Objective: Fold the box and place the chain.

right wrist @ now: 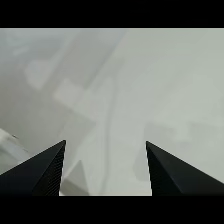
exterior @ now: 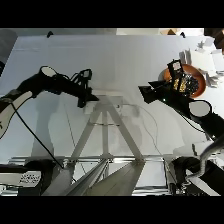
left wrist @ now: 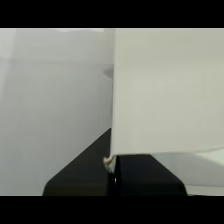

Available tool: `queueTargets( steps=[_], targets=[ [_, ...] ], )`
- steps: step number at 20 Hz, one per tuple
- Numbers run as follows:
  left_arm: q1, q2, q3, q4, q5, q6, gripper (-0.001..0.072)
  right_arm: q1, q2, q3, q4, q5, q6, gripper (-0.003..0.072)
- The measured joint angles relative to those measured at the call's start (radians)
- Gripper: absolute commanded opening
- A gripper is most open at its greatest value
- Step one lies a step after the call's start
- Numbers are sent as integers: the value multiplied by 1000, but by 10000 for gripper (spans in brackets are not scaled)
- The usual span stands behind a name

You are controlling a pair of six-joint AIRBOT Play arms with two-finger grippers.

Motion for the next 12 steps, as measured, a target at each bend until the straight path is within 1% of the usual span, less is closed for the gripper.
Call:
queueTargets(
  steps=[2, 4, 7, 12],
  targets=[
    [-28, -23, -7, -46, 60, 31, 0, 0, 1, 0, -1, -6, 0, 524],
    [-47, -49, -11, -84, 95, 47, 0, 0, 2, 0, -2, -8, 0, 524],
    [-60, -85, -14, -142, 114, 65, 1, 0, 2, 0, -3, -10, 0, 524],
    [-64, -108, -15, -164, 119, 87, 5, 0, 2, 0, -3, -11, 0, 525]
  ],
)
